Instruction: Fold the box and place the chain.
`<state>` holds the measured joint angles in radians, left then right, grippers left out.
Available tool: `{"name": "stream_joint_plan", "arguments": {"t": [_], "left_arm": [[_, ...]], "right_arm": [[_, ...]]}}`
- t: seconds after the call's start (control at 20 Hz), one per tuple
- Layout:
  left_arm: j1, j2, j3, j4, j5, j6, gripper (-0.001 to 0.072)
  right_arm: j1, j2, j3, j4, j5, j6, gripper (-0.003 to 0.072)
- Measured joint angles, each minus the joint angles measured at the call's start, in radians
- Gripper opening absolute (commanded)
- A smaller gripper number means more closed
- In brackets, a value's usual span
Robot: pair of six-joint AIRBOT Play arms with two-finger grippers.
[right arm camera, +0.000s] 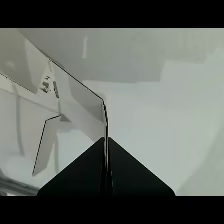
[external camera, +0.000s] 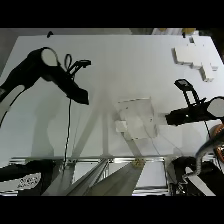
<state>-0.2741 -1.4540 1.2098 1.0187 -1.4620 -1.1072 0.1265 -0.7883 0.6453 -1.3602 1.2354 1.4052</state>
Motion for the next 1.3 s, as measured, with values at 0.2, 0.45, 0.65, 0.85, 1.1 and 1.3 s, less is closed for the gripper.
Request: {"name": "stream_joint_plan", "arguments": {"t": [0.2,0.45,0.65,0.85,1.1,1.3], "left_arm": [[0.029,0.013,-0.180,-0.349,0.049,0.362,0.0535],[-0.059,-0.074,-0.243,-0.517,0.144,0.599,0.0637],[-0.085,-0.146,-0.254,-0.575,0.195,0.682,0.0636],[-0.102,-0.199,-0.256,-0.694,0.241,0.783,0.0629],[-0.137,-0.246,-0.257,-0.784,0.261,0.870,0.0455],[-0.143,-0.263,-0.257,-0.743,0.257,0.874,0.0189]], "right_arm": [[0.053,0.002,-0.001,0.042,-0.016,0.000,0.0013],[0.083,0.002,-0.001,0.082,-0.020,0.000,0.0013],[0.089,0.002,-0.001,0.107,-0.021,0.000,0.0013],[0.090,0.002,-0.001,0.125,-0.021,0.000,0.0013],[0.090,0.002,-0.001,0.132,-0.021,0.000,0.0013],[0.090,0.002,-0.001,0.134,-0.021,0.000,0.0013]]}}
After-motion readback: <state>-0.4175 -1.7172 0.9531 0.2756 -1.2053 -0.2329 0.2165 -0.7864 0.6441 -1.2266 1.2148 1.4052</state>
